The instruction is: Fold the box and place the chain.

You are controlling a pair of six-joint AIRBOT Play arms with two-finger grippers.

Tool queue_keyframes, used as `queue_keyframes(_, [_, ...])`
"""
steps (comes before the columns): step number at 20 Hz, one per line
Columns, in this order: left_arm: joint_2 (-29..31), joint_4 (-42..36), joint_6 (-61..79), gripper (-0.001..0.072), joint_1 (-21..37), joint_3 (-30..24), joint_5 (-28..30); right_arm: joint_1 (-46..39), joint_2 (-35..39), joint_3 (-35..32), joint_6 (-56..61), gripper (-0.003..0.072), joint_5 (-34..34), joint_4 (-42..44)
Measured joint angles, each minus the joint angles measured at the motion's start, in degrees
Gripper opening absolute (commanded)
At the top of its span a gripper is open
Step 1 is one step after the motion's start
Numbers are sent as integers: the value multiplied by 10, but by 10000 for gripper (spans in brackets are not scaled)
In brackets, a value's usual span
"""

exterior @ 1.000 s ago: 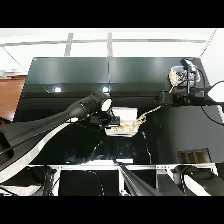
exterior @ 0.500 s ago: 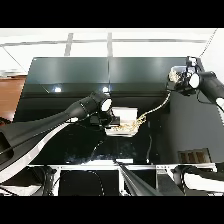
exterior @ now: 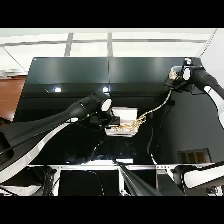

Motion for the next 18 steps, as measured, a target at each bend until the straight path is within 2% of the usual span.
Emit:
queue_keyframes(3, [0, 0, 0, 29, 0, 0, 0, -5, 10, 3, -12, 13, 29, -1])
queue_keyframes(6, [0, 0, 0, 29, 0, 0, 0, -4, 59, 4, -70, 14, 67, 4])
queue_keyframes(12, [0, 0, 0, 29, 0, 0, 0, 18, 266, 4, -207, 14, 176, 94])
queue_keyframes(15, [0, -1, 0, 29, 0, 0, 0, 40, 370, 4, -231, 15, 214, 132])
queue_keyframes(18, [0, -2, 0, 29, 0, 0, -1, 63, 443, 4, -243, 14, 256, 181])
